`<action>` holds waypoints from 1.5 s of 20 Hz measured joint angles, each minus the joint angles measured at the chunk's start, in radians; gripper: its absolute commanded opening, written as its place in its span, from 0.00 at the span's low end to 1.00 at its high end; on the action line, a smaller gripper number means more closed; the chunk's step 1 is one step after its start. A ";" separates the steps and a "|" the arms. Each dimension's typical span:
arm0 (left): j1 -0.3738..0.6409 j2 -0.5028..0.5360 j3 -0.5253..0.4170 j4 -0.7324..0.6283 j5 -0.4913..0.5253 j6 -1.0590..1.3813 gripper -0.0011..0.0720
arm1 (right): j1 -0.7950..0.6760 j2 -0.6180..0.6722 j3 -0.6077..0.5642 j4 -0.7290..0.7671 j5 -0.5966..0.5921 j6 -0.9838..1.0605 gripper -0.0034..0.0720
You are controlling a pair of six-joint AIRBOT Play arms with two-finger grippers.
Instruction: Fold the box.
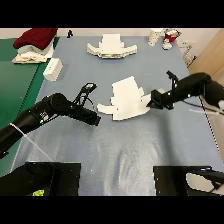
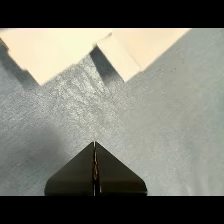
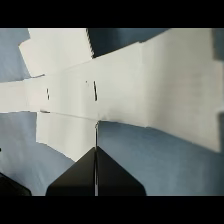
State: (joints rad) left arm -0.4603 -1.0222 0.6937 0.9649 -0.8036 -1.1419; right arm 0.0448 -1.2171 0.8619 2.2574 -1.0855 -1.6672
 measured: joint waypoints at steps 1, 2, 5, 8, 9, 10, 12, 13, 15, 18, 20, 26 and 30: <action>0.000 0.000 0.000 0.000 0.000 0.000 0.03 | 0.016 0.055 -0.067 -0.002 0.024 0.017 0.06; 0.000 0.000 0.000 0.000 0.000 0.000 0.03 | 0.026 0.096 -0.116 -0.003 0.045 0.030 0.13; 0.000 0.000 0.000 0.000 0.000 0.000 0.03 | 0.043 0.169 -0.210 -0.021 0.078 0.055 0.61; 0.000 0.000 0.000 0.000 0.000 0.000 0.03 | 0.041 0.193 -0.229 -0.048 0.084 0.066 0.61; 0.000 0.000 0.000 0.000 0.000 0.000 0.03 | 0.026 0.198 -0.216 -0.071 0.081 0.072 0.61; 0.000 0.000 0.000 0.000 0.000 0.000 0.03 | 0.003 0.200 -0.199 -0.106 0.075 0.083 0.61; 0.000 0.000 0.000 0.000 0.000 0.000 0.03 | -0.068 0.201 -0.158 -0.191 0.053 0.113 0.61; 0.000 0.000 0.000 0.000 0.000 0.000 0.03 | -0.118 0.195 -0.141 -0.226 0.043 0.120 0.61; 0.000 0.000 0.000 0.000 0.000 0.000 0.03 | -0.223 0.165 -0.120 -0.250 0.025 0.105 0.61; 0.000 0.000 0.000 0.000 0.000 0.000 0.03 | -0.354 0.072 -0.106 -0.149 -0.004 -0.039 0.61; 0.000 0.000 0.000 0.000 0.000 0.000 0.03 | -0.394 0.003 -0.101 -0.067 -0.023 -0.138 0.61; 0.000 0.000 0.000 0.000 0.000 0.000 0.03 | -0.369 -0.151 -0.098 0.097 -0.054 -0.353 0.58; 0.000 0.000 0.000 -0.005 0.000 0.000 0.03 | -0.312 -0.195 -0.092 0.152 -0.056 -0.413 0.30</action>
State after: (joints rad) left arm -0.4603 -1.0222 0.6937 0.9600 -0.8032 -1.1416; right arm -0.2672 -1.4117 0.7696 2.4092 -1.1416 -2.0804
